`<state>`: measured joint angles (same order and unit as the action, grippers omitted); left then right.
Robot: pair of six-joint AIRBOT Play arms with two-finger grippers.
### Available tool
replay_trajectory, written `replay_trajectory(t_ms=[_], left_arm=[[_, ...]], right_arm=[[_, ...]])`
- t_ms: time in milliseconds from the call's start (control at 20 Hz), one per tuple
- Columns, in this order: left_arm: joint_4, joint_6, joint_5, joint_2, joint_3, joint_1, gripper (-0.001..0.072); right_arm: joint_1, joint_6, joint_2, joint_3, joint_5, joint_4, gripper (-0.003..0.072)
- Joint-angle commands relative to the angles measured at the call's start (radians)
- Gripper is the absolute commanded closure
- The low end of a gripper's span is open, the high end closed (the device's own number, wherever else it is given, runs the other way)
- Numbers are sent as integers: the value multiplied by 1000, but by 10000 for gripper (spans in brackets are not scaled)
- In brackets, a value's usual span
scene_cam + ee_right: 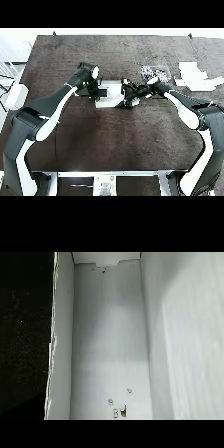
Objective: Fold the box and place the chain.
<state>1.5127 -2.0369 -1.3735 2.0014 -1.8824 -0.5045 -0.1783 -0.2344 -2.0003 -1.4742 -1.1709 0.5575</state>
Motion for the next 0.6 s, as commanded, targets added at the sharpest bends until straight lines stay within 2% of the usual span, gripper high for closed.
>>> replay_trajectory(t_ms=[0, 50, 300, 400, 550], left_arm=[[6, -5, 10, 0, -1, 0, 639], [6, -5, 9, 0, -1, 0, 692], [5, 12, 5, -1, -1, 1, 684], [-13, 47, 5, -3, -1, 3, 296], [-24, 109, -13, -23, -18, 4, 284]], right_arm=[[0, -1, 0, 0, -2, 1, 108], [0, -1, 0, 0, -2, 1, 107], [0, -1, 0, 0, -2, 1, 108], [0, -1, 0, 0, -2, 1, 108], [0, -1, 0, 0, -2, 1, 108]])
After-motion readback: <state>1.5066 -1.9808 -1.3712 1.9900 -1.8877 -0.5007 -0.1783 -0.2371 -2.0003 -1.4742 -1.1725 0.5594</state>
